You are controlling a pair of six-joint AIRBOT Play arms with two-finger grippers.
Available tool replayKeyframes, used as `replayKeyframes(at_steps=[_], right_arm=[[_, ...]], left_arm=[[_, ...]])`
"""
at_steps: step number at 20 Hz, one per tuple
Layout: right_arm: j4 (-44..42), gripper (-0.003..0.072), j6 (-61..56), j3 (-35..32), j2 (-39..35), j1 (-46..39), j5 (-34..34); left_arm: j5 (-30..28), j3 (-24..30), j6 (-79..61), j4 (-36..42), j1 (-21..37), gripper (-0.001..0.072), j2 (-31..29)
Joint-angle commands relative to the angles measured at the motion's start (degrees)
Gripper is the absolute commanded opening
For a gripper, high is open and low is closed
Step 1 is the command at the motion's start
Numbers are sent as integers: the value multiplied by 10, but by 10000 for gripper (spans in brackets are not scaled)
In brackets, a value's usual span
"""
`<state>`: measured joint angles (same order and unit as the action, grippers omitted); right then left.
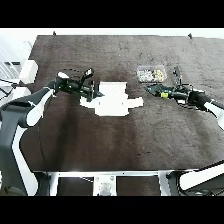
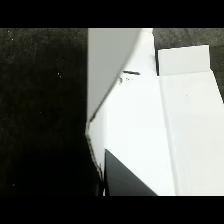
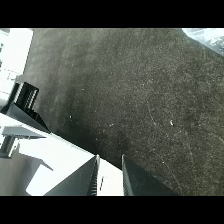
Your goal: Fold the box and place the chain.
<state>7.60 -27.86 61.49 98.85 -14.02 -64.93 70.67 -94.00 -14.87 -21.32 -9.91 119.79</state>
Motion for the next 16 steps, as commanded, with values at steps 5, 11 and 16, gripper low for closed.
replayKeyframes(at_steps=[5,11,16], right_arm=[[8,197,12,0,0,0,0],[7,197,12,0,0,0,0],[-1,237,65,0,0,0,6]], left_arm=[[-34,25,-40,40,6,16,-2],[-17,25,-47,16,6,19,-2],[-9,25,-47,16,6,21,-2]])
